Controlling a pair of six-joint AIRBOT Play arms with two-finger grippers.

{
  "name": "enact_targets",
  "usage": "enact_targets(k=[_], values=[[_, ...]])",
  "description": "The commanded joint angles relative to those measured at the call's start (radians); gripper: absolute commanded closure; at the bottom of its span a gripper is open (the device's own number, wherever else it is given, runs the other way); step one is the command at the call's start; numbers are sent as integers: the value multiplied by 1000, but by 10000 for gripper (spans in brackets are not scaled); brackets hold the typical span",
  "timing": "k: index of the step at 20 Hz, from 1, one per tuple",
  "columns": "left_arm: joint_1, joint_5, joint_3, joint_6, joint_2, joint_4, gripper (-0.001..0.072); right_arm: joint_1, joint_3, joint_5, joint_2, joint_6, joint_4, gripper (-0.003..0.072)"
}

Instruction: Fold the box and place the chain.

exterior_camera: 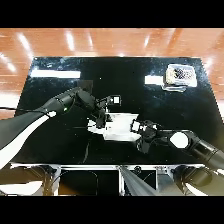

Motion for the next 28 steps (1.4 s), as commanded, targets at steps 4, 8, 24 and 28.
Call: enact_targets(k=[4,8,24,28], values=[[1,0,0,0,0,0,689,30,-2,-181,-16,0,-8,-19],[1,0,0,0,0,0,689,11,-2,-190,-14,12,-7,-20],[1,0,0,0,0,0,689,-69,-2,-122,52,41,-7,-21],[1,0,0,0,0,0,689,-69,-2,-212,51,41,-2,-22]])
